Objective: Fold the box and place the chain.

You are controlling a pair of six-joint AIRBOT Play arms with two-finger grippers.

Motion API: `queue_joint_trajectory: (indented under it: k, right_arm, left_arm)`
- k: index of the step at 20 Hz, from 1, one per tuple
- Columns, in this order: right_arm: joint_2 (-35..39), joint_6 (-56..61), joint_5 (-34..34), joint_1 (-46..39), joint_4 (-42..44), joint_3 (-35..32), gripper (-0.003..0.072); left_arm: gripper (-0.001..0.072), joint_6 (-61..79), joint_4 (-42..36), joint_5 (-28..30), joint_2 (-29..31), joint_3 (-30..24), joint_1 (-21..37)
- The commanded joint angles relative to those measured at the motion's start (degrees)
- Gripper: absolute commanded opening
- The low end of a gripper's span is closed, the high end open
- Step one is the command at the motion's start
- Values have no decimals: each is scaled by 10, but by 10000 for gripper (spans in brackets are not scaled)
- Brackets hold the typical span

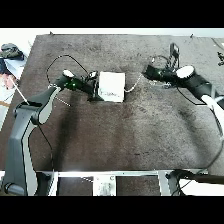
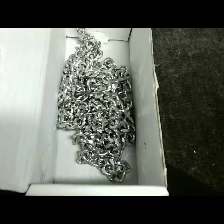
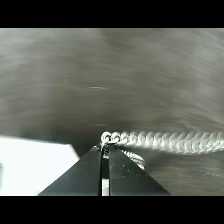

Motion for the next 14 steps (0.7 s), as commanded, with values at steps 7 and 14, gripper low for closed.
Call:
queue_joint_trajectory:
  k: [7,14]
  right_arm:
    - [132,-42,-60,150,1,2,13]
    - [132,-42,-136,200,15,26,13]
  left_arm:
    - [457,0,0,0,0,0,0]
    - [456,0,0,0,0,0,0]
